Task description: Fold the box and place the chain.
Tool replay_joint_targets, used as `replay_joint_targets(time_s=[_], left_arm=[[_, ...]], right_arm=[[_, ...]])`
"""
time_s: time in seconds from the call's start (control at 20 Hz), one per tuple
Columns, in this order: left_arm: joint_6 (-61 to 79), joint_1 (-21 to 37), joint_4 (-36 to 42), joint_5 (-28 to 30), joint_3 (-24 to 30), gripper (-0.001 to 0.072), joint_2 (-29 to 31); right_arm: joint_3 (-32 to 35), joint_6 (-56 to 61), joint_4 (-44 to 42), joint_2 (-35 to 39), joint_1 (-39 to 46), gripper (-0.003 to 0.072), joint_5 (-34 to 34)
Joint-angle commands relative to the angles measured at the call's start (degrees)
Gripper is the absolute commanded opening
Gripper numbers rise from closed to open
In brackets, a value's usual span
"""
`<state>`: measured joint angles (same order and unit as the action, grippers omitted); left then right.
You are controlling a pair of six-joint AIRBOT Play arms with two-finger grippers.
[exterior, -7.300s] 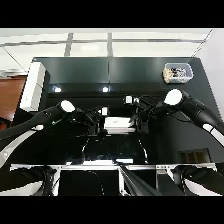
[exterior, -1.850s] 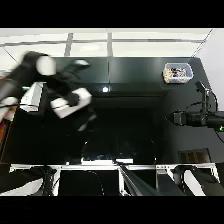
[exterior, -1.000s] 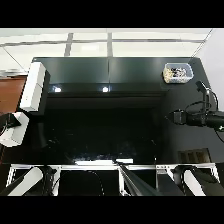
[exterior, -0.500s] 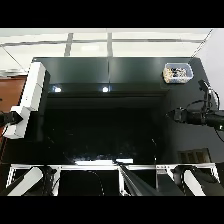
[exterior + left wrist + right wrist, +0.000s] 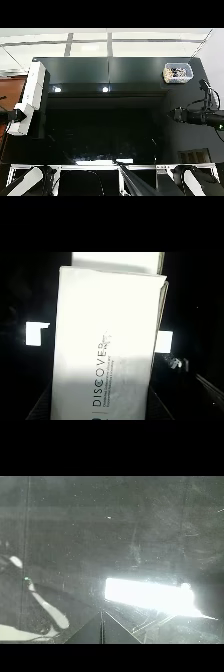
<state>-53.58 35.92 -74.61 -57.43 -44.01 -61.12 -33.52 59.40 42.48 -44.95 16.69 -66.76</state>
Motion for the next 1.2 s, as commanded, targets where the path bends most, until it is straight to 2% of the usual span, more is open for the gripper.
replay_joint_targets(time_s=[0.0,0.1,0.15,0.2,0.25,0.35,0.5,0.6,0.65,0.7,0.75,0.8,0.85,0.95,1.05,1.15], left_arm=[[0.52,-2.58,-1.05,2.08,0.00,0.0240,-0.07],[0.15,-2.69,-0.96,3.41,0.00,0.0260,-0.07],[-0.11,-2.69,-0.94,3.50,0.00,0.0408,-0.07],[-0.74,-2.69,-0.98,3.48,-0.04,0.0596,-0.07],[-1.66,-2.69,-0.98,3.28,-0.33,0.0714,-0.02],[-4.46,-2.84,-0.94,1.75,-2.80,0.0714,0.02],[-7.54,-3.58,-0.59,-1.92,-11.02,0.0712,0.02],[-11.37,-3.85,4.52,-4.04,-17.35,0.0671,0.02],[-13.40,-3.87,9.90,-5.11,-20.06,0.0501,0.02],[-14.38,-3.87,16.52,-7.08,-21.77,0.0213,0.04],[-13.31,-4.04,24.98,-9.90,-22.34,0.0025,0.13],[-11.47,-5.05,31.23,-12.15,-21.90,0.0023,0.44],[-10.43,-7.39,34.07,-13.77,-20.92,0.0022,1.22],[-10.47,-14.69,32.76,-12.11,-16.00,0.0021,5.14],[-12.55,-23.87,26.32,-4.55,-7.30,0.0021,11.37],[-17.49,-32.37,16.04,6.25,2.43,0.0022,17.22]], right_arm=[[0.04,0.02,-0.24,0.02,-0.02,0.0014,-0.02],[0.04,0.22,-0.46,0.02,-0.02,0.0014,-0.07],[0.04,0.22,-0.44,0.02,-0.02,0.0014,-0.07],[0.04,0.22,-0.46,0.02,-0.02,0.0015,-0.07],[0.04,0.22,-0.44,0.02,-0.02,0.0014,-0.04],[0.04,0.22,-0.46,0.02,-0.02,0.0015,-0.07],[0.04,0.20,-1.36,0.02,-0.02,0.0015,0.17],[0.04,0.09,-5.79,0.02,-0.26,0.0015,2.51],[0.04,-0.72,-8.81,0.02,-1.44,0.0014,4.81],[0.02,-2.05,-11.06,0.02,-3.45,0.0015,6.97],[0.02,-2.45,-11.87,0.02,-6.60,0.0014,9.73],[0.02,-2.45,-11.43,-0.02,-10.10,0.0014,12.59],[0.02,-2.43,-9.97,-0.11,-14.03,0.0014,15.96],[0.02,-2.21,-3.39,-0.48,-20.92,0.0014,21.57],[0.02,2.56,7.41,-1.36,-25.35,0.0014,24.37],[0.02,12.37,19.63,-2.93,-26.43,0.0014,24.28]])
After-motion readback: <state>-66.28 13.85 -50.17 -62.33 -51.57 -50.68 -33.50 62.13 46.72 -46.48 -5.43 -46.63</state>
